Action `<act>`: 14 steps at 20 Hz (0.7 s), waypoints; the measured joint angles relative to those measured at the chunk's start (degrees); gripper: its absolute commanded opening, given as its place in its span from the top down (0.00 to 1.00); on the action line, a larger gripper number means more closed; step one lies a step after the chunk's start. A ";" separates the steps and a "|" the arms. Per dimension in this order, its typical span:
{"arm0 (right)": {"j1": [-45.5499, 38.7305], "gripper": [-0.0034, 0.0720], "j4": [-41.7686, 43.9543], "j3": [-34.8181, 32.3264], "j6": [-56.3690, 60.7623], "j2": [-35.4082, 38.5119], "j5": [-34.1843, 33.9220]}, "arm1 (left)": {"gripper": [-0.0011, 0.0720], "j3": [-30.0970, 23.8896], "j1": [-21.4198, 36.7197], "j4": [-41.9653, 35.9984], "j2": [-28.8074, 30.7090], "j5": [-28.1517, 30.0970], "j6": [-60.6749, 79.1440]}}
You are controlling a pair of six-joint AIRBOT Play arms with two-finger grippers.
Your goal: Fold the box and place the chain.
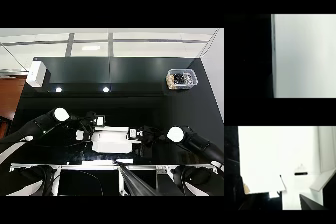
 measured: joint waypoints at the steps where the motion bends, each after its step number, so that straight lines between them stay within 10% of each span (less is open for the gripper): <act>1: 0.04 0.05 1.03 0.00 -0.98 -0.26 -0.04 | 0.95 0.00 0.00 0.00 0.02 0.00 -0.02; 14: 6.80 0.05 5.16 -0.07 -5.60 -1.95 -5.81 | 0.95 0.00 0.00 -0.02 0.00 -0.02 -0.09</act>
